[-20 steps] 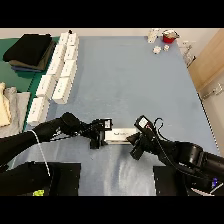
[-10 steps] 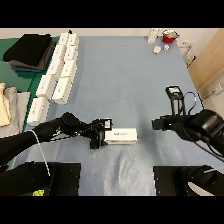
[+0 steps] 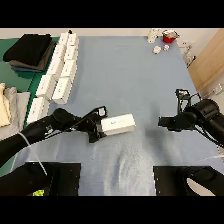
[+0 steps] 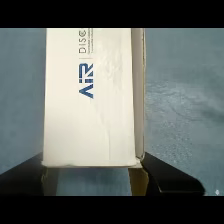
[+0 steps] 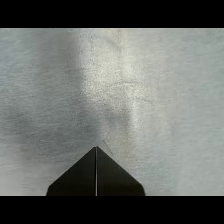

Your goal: Fold the box.

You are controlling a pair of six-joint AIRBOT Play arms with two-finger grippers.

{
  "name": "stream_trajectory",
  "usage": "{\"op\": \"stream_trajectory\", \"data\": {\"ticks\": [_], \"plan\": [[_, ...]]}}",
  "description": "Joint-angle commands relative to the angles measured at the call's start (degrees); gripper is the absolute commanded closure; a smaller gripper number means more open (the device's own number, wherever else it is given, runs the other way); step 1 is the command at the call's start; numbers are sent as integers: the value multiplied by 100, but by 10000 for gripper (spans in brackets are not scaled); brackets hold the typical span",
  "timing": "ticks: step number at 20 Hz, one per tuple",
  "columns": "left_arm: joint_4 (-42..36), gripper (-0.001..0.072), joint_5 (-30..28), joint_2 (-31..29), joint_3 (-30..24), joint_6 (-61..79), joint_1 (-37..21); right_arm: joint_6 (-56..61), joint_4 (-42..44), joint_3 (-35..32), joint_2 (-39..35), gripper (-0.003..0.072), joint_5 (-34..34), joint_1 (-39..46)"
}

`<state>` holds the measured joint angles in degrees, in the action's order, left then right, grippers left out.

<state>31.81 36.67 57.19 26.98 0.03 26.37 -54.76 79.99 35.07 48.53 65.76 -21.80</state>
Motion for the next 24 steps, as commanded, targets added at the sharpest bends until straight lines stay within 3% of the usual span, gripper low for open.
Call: {"op": "stream_trajectory", "data": {"ticks": [1,3,5,8,12,15,21,24], "plan": [[1620,189,9,-861,7,-2531,-791,11,-17,9,55,681,-133,39],[2846,188,326,-1460,7,-4269,-1480,11,-22,9,55,681,-284,42],[3582,189,1139,-1947,0,-5217,-2199,-9,-24,9,55,680,-463,39],[3764,189,2212,-2468,-68,-5530,-3169,-92,-66,9,57,681,-837,42],[4002,188,2750,-2837,-273,-5707,-4288,-142,-201,9,57,681,-1032,42],[4011,188,2586,-2859,-474,-5707,-4690,-144,-452,9,57,681,-1043,42],[4002,189,1266,-2802,-846,-5818,-4743,-146,-535,9,57,680,-1108,42],[3919,189,861,-2391,-866,-5770,-4741,-144,-533,9,57,681,-1204,39]]}}
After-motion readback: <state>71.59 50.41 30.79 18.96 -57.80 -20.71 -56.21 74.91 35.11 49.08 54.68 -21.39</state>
